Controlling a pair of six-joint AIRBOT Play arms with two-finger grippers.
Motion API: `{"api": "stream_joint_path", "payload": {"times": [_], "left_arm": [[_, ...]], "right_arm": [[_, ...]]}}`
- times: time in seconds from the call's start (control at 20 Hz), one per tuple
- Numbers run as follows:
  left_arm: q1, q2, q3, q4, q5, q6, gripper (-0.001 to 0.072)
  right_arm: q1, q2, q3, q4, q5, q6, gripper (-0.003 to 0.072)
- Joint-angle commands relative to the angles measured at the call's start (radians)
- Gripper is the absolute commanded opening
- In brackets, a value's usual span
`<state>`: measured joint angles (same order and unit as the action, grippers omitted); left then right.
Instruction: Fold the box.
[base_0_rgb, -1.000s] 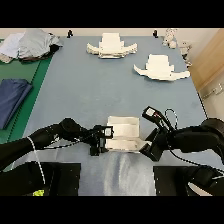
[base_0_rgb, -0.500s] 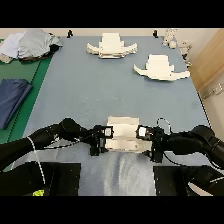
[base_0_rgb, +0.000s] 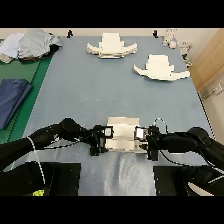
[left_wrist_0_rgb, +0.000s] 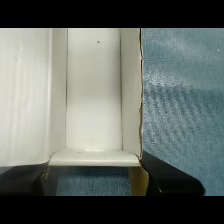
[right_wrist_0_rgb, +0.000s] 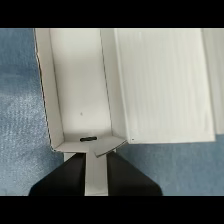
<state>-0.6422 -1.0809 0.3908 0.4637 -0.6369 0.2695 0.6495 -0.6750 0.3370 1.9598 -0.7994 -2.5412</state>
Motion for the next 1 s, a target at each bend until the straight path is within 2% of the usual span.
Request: {"api": "stream_joint_path", "payload": {"times": [0.0,0.05,0.1,0.15,0.45,0.5,0.55,0.6,0.95], "left_arm": [[0.000,0.000,0.000,0.000,0.000,0.000,0.0520],[0.000,0.000,0.000,0.000,0.000,0.000,0.0520],[0.000,0.000,0.000,0.000,0.000,0.000,0.0521],[0.000,0.000,0.000,0.000,0.000,0.000,0.0521],[0.000,0.000,0.000,0.000,0.000,0.000,0.0521],[0.000,0.000,0.000,0.000,0.000,0.000,0.0521],[0.000,0.000,0.000,0.000,0.000,0.000,0.0521],[0.000,0.000,0.000,0.000,0.000,0.000,0.0521],[0.000,0.000,0.000,0.000,0.000,0.000,0.0521]], "right_arm": [[0.001,-0.005,-0.002,0.039,0.027,-0.036,0.0153],[0.001,-0.005,-0.002,0.043,0.040,-0.038,0.0149],[0.001,-0.005,-0.002,0.054,0.047,-0.050,0.0095],[0.001,-0.008,-0.002,0.067,0.051,-0.058,0.0073],[0.001,-0.056,-0.002,0.140,0.075,-0.140,0.0083],[0.001,-0.056,-0.002,0.142,0.076,-0.139,0.0172],[0.001,-0.060,-0.002,0.143,0.077,-0.139,0.0436],[0.001,-0.064,-0.002,0.144,0.077,-0.140,0.0609],[0.001,-0.072,-0.002,0.151,0.092,-0.139,0.0614]]}}
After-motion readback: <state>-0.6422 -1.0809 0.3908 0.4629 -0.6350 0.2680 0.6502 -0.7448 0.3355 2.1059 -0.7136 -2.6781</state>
